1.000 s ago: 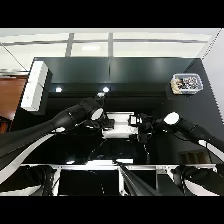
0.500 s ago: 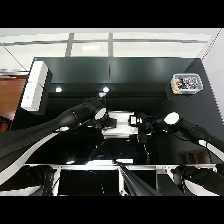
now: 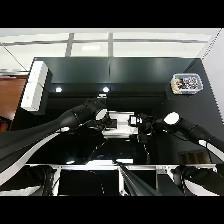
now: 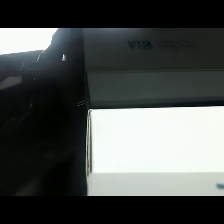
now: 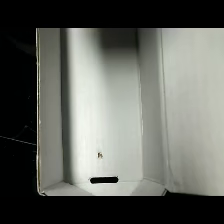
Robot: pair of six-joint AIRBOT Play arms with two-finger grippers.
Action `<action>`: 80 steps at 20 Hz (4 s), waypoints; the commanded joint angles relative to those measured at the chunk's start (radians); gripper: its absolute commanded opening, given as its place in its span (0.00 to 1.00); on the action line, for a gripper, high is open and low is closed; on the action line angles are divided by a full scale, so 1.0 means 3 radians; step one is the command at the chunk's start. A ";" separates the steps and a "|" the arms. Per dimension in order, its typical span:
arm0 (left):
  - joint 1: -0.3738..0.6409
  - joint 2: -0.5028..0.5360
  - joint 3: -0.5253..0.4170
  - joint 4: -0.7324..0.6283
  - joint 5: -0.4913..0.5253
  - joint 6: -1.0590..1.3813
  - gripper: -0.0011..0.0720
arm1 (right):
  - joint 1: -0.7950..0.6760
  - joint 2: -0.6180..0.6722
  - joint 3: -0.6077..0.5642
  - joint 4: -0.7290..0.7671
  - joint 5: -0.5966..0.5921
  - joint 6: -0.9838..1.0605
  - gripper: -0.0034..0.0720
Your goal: Fold the box and place the chain.
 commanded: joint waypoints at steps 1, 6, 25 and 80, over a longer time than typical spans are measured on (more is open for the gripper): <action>-0.0001 -0.0001 0.0004 -0.0013 -0.0093 -0.0080 0.05 | 0.0000 -0.0003 0.0000 0.0003 0.0001 0.0003 0.23; 0.0000 -0.0001 0.0004 -0.0072 -0.0086 -0.0079 0.05 | 0.0000 -0.0003 0.0000 0.0004 -0.0004 0.0019 0.23; 0.0000 -0.0001 0.0004 0.0003 -0.0055 -0.0075 0.05 | -0.0025 0.0441 -0.0001 -0.0439 0.0234 0.0384 0.22; 0.0001 -0.0001 0.0004 0.0003 -0.0052 -0.0075 0.05 | -0.1015 0.0053 -0.0102 0.0209 0.1076 0.4175 0.07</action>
